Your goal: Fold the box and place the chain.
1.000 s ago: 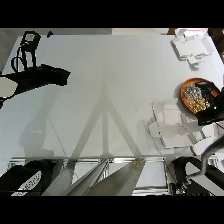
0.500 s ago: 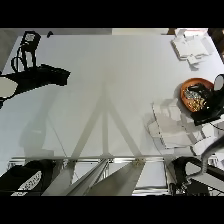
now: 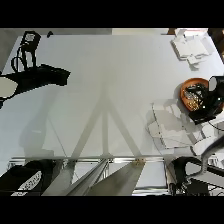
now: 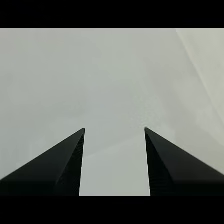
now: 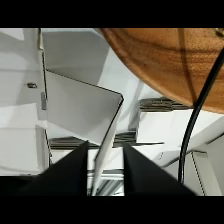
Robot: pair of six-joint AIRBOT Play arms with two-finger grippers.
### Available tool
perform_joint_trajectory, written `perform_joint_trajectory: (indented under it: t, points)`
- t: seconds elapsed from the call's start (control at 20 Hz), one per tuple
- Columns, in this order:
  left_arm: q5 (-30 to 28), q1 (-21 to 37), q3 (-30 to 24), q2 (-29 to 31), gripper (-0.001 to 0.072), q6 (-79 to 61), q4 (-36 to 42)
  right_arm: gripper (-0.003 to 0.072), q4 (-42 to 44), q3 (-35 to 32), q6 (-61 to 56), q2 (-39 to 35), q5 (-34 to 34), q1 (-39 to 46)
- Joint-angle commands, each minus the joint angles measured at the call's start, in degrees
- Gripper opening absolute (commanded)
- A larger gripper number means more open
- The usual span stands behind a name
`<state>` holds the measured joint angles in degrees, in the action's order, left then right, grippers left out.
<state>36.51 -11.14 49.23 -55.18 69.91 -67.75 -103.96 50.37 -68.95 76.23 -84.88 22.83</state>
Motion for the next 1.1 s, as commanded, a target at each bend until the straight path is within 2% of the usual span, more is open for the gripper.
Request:
perform_joint_trajectory:
  t: [0.0,0.25,0.45,0.7,1.05]
  points:
    - [0.0,-0.02,0.0,0.0,0.04,0.0,-0.02,0.0027,-0.72,-0.02,-0.04,1.14,-1.14,0.02]
    - [0.0,-0.02,0.0,0.0,0.04,0.0,0.0,0.0013,-0.55,-0.02,-0.07,1.86,-2.84,-0.74]
    - [0.0,-0.02,0.0,0.0,0.04,0.0,0.0,0.0011,0.31,0.0,-0.09,0.81,-3.56,-6.75]
    - [0.0,-0.02,0.0,0.0,0.04,-0.02,0.0,0.0009,2.56,0.87,-1.7,-0.9,0.42,-18.95]
    - [0.0,-0.02,0.0,0.0,0.04,0.0,0.0,0.001,11.67,8.35,-1.77,-1.4,10.84,-30.08]
